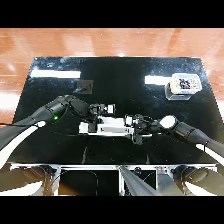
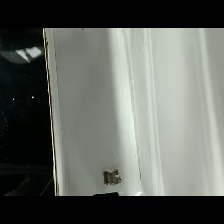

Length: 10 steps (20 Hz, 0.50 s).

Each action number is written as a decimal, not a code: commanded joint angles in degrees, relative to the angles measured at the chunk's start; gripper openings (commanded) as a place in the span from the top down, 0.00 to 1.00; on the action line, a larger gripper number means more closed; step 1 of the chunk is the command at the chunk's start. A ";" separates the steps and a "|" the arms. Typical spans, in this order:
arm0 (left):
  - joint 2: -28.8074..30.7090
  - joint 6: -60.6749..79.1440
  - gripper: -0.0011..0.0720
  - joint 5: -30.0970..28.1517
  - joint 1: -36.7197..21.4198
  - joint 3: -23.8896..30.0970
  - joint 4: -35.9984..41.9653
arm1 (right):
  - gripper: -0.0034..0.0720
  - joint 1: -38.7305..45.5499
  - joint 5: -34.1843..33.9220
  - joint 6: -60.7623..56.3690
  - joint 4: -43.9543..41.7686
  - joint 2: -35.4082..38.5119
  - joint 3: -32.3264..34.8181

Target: Fold the box and place the chain.

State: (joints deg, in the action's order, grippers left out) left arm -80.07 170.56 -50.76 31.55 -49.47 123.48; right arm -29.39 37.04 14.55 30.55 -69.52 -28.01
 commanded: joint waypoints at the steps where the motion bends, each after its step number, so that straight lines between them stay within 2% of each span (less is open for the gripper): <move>1: -0.02 0.00 0.96 -0.13 -0.02 -0.07 -0.02 | 0.23 -0.02 0.09 -0.04 -0.07 -0.04 -0.07; 8: -0.02 0.00 0.96 -0.26 -0.02 -0.07 0.00 | 0.22 -0.02 -0.15 -0.46 -0.04 -0.04 -0.07; 10: -0.02 0.00 0.96 -0.24 -0.02 -0.07 -0.02 | 0.12 -0.02 -0.15 -0.44 -0.04 -0.04 -0.07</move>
State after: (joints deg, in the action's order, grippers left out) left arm -80.07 170.54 -50.87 31.55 -49.47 123.50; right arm -29.39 36.93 14.17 30.52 -69.52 -28.01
